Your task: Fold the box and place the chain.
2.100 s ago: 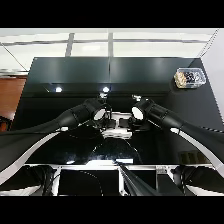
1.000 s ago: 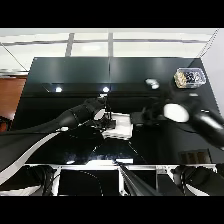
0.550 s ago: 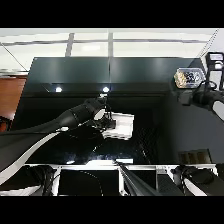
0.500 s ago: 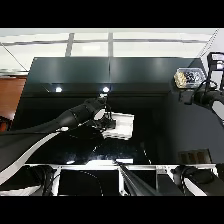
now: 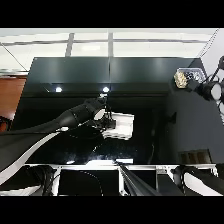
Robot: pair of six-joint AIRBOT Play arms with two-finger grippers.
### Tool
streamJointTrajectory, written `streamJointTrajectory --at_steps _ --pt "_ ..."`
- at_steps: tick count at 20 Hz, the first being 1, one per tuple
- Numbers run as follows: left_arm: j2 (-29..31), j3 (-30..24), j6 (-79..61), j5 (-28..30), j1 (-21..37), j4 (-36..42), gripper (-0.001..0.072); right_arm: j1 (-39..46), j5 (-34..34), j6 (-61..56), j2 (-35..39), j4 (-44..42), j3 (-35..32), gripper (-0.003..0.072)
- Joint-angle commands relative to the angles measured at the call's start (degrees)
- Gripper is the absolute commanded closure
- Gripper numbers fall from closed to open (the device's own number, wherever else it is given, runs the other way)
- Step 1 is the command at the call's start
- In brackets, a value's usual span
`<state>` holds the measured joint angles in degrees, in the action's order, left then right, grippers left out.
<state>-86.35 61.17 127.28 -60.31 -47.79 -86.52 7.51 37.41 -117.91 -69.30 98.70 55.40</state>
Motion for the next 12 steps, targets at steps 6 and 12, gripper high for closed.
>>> streamJointTrajectory --at_steps 6,12 --pt "0.0 0.0 0.0 -0.4 0.0 0.0 0.0677 4.7 18.7 -9.0 -26.5 -14.7 36.1 -0.0034" --pt "0.0 0.0 0.0 -0.4 0.0 0.0 0.0677 5.3 21.8 -13.0 -35.7 -16.7 42.6 0.0104"
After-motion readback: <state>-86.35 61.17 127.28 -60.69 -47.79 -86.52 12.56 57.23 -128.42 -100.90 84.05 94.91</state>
